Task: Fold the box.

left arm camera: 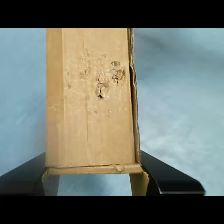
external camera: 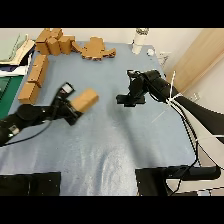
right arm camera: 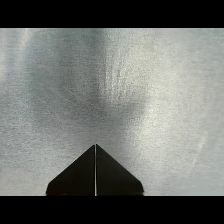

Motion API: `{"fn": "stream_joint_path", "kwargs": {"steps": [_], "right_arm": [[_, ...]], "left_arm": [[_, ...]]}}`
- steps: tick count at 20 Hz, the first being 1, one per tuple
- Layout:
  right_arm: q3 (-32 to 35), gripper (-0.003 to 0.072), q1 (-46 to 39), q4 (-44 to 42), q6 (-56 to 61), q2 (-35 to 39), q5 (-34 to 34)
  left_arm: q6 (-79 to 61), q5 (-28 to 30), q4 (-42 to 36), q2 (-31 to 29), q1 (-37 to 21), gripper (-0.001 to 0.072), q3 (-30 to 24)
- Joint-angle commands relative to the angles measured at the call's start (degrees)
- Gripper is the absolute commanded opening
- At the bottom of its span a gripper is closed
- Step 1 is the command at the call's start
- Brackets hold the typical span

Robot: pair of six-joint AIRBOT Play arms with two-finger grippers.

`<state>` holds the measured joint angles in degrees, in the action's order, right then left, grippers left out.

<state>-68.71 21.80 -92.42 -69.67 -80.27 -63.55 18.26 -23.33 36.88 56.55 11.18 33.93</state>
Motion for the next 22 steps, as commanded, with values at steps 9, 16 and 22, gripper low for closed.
{"fn": "stream_joint_path", "kwargs": {"steps": [9,16,22], "right_arm": [[-0.04,0.0005,0.0,0.0,0.04,-0.02,0.02],[-0.04,0.0005,0.0,0.0,0.04,-0.02,0.02],[-0.04,0.0005,0.0,0.0,0.02,-0.02,0.02]], "left_arm": [[44.87,-31.71,38.53,-3.43,-37.4,0.0463,0.04],[47.78,-23.82,37.9,-1.01,-39.6,0.0464,0.04],[41.97,-11.76,31.98,4.59,-39.58,0.0491,0.07]]}}
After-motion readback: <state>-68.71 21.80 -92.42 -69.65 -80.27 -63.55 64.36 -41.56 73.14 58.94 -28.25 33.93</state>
